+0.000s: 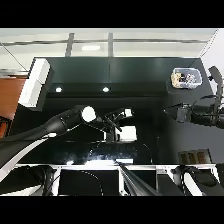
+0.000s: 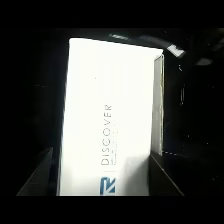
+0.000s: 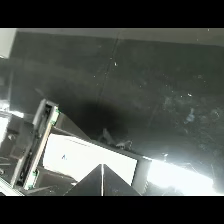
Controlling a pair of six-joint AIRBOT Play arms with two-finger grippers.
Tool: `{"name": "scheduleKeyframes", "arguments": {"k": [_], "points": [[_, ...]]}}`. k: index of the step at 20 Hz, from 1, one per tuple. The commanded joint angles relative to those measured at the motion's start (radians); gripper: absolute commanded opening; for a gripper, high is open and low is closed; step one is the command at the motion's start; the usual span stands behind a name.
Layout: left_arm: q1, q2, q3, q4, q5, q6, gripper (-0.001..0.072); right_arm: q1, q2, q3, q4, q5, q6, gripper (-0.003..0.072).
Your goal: Fold the box and place the chain.
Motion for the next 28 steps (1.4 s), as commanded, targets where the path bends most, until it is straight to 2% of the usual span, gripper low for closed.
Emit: {"name": "scheduleKeyframes", "arguments": {"k": [1, 6, 12, 20, 28], "points": [[-0.016, -0.019, 0.0, 0.005, 0.006, 0.003, 0.0705, -0.001, 0.0, 0.0, 0.0, -0.001, 0.0, 0.0015], [-0.011, -0.016, 0.001, 0.009, 0.002, 0.002, 0.0705, -0.001, 0.0, 0.0, 0.0, 0.0, 0.0, 0.0015], [-0.011, 0.022, 0.006, 0.095, -0.006, 0.002, 0.0705, -0.001, 0.0, 0.0, 0.001, 0.0, 0.0, 0.0015], [-0.01, 0.026, 0.099, 0.11, -0.116, 0.0, 0.0704, -0.001, 0.0, 0.0, 0.001, 0.0, 0.003, 0.0015], [-0.014, 0.026, 0.117, 0.108, -0.137, -0.066, 0.0705, -0.001, 0.0, 0.0, 0.0, 0.0, 0.003, 0.0016]]}}
